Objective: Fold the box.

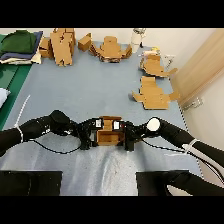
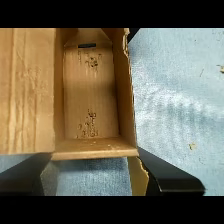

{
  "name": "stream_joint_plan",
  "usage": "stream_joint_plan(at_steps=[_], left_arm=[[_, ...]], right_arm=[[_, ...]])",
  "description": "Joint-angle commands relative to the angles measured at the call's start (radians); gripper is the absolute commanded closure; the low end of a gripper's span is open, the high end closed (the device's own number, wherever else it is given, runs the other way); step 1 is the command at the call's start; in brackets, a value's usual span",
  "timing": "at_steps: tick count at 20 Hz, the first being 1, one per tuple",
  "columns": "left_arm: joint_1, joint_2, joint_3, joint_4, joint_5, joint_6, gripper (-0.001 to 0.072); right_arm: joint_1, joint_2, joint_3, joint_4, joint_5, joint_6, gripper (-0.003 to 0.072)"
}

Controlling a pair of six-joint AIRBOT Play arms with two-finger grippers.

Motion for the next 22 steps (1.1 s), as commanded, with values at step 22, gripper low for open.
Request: stream_joint_plan(at_steps=[22], left_arm=[[-0.027, 0.01, 0.001, 0.055, 0.05, -0.052, 0.0153]], right_arm=[[0.0, 0.0, 0.0, 0.0, 0.004, 0.0, 0.0185]])
